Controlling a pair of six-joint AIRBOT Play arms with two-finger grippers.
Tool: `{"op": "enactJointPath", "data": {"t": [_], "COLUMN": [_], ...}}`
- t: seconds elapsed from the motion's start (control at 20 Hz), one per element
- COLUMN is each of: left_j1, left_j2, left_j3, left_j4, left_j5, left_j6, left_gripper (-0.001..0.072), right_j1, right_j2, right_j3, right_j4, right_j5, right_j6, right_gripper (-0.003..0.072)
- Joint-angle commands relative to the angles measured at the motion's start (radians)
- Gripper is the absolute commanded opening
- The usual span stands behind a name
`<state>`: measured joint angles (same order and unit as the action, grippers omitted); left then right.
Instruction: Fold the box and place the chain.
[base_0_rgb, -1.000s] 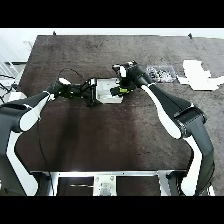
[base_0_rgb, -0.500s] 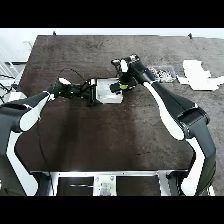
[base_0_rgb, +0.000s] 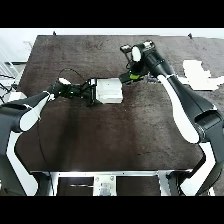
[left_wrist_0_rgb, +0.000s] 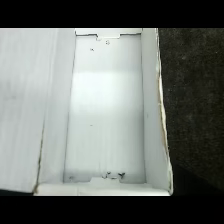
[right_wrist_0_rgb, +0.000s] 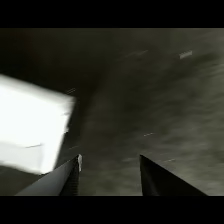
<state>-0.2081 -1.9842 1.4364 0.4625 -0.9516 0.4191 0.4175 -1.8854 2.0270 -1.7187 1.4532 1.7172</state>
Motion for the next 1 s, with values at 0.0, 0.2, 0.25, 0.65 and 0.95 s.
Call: {"op": "enactJointPath", "data": {"t": [0.0,0.2,0.25,0.65,0.95], "left_j1": [0.0,0.0,0.0,0.0,0.0], "left_j2": [0.0,0.0,0.0,0.0,0.0], "left_j3": [0.0,0.0,0.0,0.0,0.0], "left_j4": [0.0,0.0,0.0,0.0,0.0], "left_j5": [0.0,0.0,0.0,0.0,0.0], "left_j6": [0.0,0.0,0.0,0.0,0.0], "left_gripper": [0.0419,0.0419,0.0419,0.0419,0.0419], "right_j1": [-0.097,-0.262,-0.301,-0.43,-0.432], "right_j2": [0.022,0.007,-0.005,-0.139,-0.201], "right_j3": [-0.001,-0.006,-0.006,-0.005,-0.005], "right_j4": [-0.07,-0.055,-0.014,0.182,0.269], "right_j5": [-0.087,-0.238,-0.266,-0.365,-0.351], "right_j6": [-0.028,-0.038,-0.077,-0.242,-0.282], "right_gripper": [0.0455,0.0454,0.0453,0.0422,0.0386]}}
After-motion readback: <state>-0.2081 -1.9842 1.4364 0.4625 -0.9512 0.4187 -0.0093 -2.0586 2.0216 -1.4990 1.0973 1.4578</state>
